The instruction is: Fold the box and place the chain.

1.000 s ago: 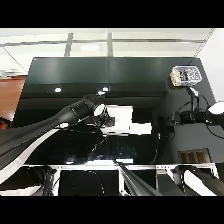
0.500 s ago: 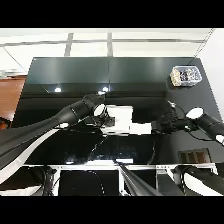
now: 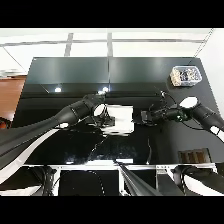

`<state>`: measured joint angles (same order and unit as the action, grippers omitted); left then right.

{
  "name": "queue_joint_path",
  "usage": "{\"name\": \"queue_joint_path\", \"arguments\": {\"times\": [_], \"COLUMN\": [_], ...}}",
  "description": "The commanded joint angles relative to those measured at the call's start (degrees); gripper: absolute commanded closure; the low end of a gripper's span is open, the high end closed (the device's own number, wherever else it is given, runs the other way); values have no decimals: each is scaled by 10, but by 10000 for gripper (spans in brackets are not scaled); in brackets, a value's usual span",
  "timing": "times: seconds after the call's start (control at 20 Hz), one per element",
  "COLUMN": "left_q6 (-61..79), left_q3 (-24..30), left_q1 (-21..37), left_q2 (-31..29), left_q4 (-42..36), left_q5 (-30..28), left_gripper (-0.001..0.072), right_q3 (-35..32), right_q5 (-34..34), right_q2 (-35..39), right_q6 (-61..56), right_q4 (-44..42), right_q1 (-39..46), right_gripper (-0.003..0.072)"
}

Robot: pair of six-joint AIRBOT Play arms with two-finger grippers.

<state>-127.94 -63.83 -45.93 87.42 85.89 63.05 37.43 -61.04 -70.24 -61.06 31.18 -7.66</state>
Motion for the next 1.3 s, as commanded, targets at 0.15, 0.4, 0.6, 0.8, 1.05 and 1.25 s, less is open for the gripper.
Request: {"name": "queue_joint_path", "arguments": {"times": [0.15,0.4,0.6,0.8,1.05,1.25], "left_q6": [0,0,0,0,0,0], "left_q3": [0,0,0,0,0,0], "left_q1": [0,0,0,0,0,0], "left_q2": [0,0,0,0,0,0], "left_q4": [0,0,0,0,0,0], "left_q5": [0,0,0,0,0,0], "left_gripper": [682,682,682,682,682,683], "right_q3": [16,33,73,109,161,192], "right_q5": [-11,43,84,81,3,-42], "right_q2": [-1,-1,-5,-17,-63,-92], "right_q6": [-41,-160,-305,-410,-534,-604], "right_q4": [-17,71,199,322,452,521], "right_q1": [-49,-109,-173,-225,-274,-299], "right_gripper": [224,225,226,338,341,342]}}
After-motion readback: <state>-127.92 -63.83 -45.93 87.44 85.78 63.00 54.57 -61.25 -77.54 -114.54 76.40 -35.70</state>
